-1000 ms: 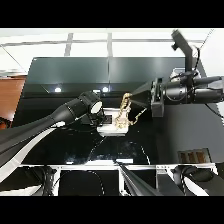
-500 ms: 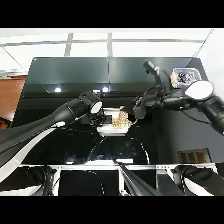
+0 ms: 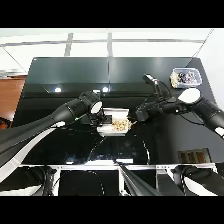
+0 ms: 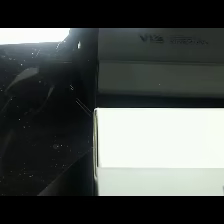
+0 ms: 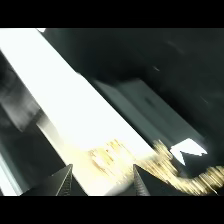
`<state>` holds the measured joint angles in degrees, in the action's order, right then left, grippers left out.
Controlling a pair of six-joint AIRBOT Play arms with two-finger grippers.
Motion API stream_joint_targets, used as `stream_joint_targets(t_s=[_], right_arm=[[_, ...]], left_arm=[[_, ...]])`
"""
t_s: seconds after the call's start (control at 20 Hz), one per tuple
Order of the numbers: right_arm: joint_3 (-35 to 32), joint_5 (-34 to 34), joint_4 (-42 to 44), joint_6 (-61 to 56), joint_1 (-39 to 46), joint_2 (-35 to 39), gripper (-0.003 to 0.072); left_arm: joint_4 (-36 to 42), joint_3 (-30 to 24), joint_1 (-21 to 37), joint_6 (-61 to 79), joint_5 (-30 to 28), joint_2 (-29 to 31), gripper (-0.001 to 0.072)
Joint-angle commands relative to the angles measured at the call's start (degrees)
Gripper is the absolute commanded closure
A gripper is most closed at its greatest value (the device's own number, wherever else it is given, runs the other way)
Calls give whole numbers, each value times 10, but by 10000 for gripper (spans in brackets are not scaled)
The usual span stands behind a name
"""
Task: Fold the box and place the chain.
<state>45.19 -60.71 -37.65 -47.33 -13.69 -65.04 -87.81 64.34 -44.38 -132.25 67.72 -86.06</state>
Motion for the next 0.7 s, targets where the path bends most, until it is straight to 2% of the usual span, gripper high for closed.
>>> stream_joint_targets(t_s=[0.0,0.05,0.15,0.25,0.4,0.5,0.65], right_arm=[[-9,-15,-149,21,24,6,126],[-25,18,-158,65,18,5,-34],[-56,85,-151,200,-5,-1,-34],[-75,115,-124,373,-31,-23,-34],[-76,116,-23,539,-48,-71,-31],[-75,122,10,586,-55,-87,-31],[-75,137,14,595,-56,-107,-31]], left_arm=[[0,0,0,0,0,0,678],[0,0,0,0,0,0,678],[0,0,0,0,0,0,678],[0,0,0,0,0,0,678],[0,0,0,0,0,0,678],[0,0,0,0,0,0,678],[0,0,0,0,0,0,678]])
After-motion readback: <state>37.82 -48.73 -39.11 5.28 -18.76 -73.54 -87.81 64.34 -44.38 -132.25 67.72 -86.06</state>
